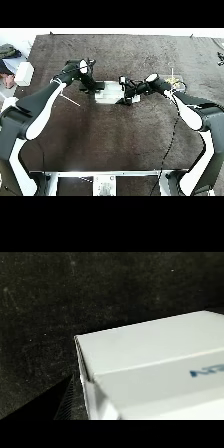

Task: Fold the box and place the chain.

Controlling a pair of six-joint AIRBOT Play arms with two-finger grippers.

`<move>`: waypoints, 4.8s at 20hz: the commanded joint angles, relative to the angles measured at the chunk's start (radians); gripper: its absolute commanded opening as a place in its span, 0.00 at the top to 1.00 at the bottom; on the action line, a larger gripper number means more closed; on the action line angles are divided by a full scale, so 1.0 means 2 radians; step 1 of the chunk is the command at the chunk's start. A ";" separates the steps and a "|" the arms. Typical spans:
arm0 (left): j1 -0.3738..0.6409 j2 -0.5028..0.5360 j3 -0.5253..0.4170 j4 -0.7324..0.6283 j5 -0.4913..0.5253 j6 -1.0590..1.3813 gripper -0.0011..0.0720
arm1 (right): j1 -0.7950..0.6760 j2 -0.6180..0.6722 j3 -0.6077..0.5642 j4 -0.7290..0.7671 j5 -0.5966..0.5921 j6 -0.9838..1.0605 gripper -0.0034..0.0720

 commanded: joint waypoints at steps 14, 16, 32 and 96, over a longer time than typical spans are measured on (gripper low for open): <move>-0.037 -0.056 0.083 0.130 -0.074 -0.101 0.57 | 0.001 0.000 0.000 0.000 0.000 0.000 0.38; -0.037 -0.056 0.082 0.130 -0.069 -0.104 0.57 | 0.001 0.000 0.000 0.000 0.000 0.000 0.38; -0.037 -0.057 0.081 0.129 -0.086 -0.147 0.92 | 0.001 0.000 0.000 0.000 0.000 0.000 0.38; 0.165 -0.042 -0.103 -0.418 -0.068 1.114 0.00 | 0.001 0.000 0.000 0.000 0.000 0.000 0.38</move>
